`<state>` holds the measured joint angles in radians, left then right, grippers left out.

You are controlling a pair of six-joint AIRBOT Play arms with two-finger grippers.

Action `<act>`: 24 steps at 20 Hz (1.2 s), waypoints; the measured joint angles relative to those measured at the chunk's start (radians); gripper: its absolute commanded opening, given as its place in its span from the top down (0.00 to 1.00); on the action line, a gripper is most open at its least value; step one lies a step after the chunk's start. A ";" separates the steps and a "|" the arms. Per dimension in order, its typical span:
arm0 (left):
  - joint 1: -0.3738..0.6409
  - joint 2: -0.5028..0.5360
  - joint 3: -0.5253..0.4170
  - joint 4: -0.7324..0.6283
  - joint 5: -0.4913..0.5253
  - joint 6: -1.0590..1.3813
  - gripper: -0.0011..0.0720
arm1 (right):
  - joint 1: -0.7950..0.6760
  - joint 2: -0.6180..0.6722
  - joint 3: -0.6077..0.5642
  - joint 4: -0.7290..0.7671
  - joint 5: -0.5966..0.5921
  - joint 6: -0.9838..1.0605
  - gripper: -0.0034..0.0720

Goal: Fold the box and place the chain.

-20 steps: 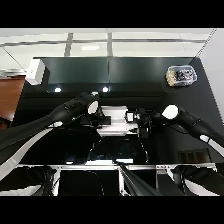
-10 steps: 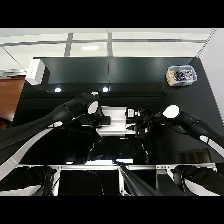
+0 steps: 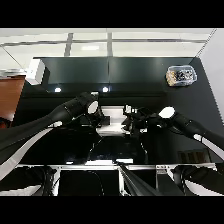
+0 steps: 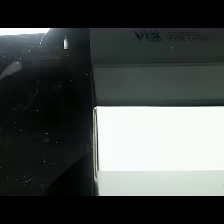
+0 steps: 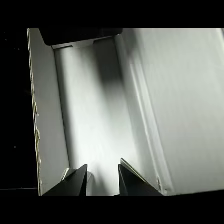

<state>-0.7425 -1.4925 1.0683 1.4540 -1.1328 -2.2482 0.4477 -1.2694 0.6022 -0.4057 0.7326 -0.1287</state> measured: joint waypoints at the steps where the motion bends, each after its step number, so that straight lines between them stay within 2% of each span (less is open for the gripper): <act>1: 0.000 0.000 0.000 0.000 0.000 0.000 0.94 | 0.001 -0.002 -0.001 0.004 -0.001 0.003 0.65; 3: 0.000 0.000 0.000 0.000 0.001 0.000 0.94 | 0.002 -0.004 -0.001 0.006 -0.002 0.011 0.63; 4: 0.000 0.000 0.000 0.000 0.001 0.000 0.94 | 0.003 -0.004 -0.001 0.006 -0.003 0.017 0.43; 5: 0.000 0.000 0.000 0.000 0.002 0.000 0.94 | 0.003 -0.005 -0.001 0.007 -0.005 0.023 0.47; 6: 0.000 0.000 0.000 0.000 0.003 -0.001 0.94 | 0.003 -0.005 -0.001 0.007 -0.008 0.032 0.72; 7: 0.000 0.000 0.000 -0.001 0.003 -0.002 0.94 | 0.003 -0.005 -0.001 0.006 -0.010 0.039 0.73; 8: 0.000 0.000 0.000 -0.001 0.004 -0.002 0.94 | 0.003 -0.005 -0.001 0.006 -0.011 0.050 0.36; 9: 0.000 0.000 0.000 -0.001 0.005 -0.002 0.95 | 0.003 -0.005 -0.001 0.006 -0.011 0.053 0.32; 10: 0.000 0.000 0.000 -0.001 0.005 -0.002 0.94 | 0.003 -0.005 -0.001 0.006 -0.013 0.056 0.50; 11: 0.000 0.000 0.000 -0.001 0.005 -0.002 0.94 | 0.003 -0.005 -0.001 0.006 -0.015 0.064 0.75; 12: 0.000 0.000 0.000 -0.002 0.005 -0.001 0.94 | 0.003 -0.005 -0.001 0.006 -0.012 0.071 0.93; 15: 0.000 0.000 0.000 -0.014 0.005 0.000 0.94 | -0.002 0.010 0.001 -0.022 -0.002 0.146 0.93; 19: 0.000 0.000 0.000 -0.023 0.004 0.000 0.94 | -0.098 0.111 0.038 -0.214 0.074 0.505 0.93; 22: 0.000 0.000 0.000 -0.026 0.004 0.000 0.94 | -0.302 0.188 0.054 -0.385 0.159 0.832 0.93; 24: 0.000 0.000 0.000 -0.026 0.003 0.000 0.95 | -0.469 0.211 0.030 -0.421 0.182 1.008 0.93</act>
<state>-0.7429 -1.4925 1.0683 1.4277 -1.1294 -2.2482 -0.0216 -1.0584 0.6319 -0.8268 0.9142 0.8795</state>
